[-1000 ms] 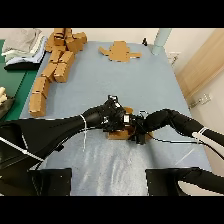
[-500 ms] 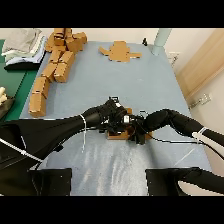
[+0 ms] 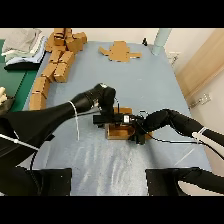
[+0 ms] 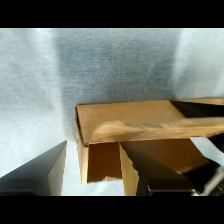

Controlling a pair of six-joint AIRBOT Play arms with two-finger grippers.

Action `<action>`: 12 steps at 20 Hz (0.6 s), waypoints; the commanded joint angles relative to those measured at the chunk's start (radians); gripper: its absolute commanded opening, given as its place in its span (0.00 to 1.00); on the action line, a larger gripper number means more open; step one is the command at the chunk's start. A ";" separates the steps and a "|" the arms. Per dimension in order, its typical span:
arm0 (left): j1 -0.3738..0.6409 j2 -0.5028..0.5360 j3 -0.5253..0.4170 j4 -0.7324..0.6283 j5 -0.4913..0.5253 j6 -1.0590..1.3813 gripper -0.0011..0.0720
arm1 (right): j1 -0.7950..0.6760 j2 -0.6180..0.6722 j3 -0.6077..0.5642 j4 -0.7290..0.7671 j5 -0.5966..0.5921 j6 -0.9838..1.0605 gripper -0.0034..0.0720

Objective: Fold the box.

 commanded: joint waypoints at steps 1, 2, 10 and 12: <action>0.107 0.000 0.012 -0.158 -0.060 0.067 0.70 | 0.000 0.000 0.000 0.000 0.000 0.000 0.67; 0.137 0.000 0.012 -0.186 -0.076 0.086 0.70 | 0.000 0.000 0.000 0.000 0.000 0.000 0.67; 0.347 0.000 0.012 -0.306 -0.277 0.472 0.03 | 0.000 0.000 0.000 0.000 0.000 0.000 0.67; 0.377 0.000 0.012 -0.249 -0.257 0.680 0.03 | 0.000 0.000 0.000 0.000 0.000 0.000 0.67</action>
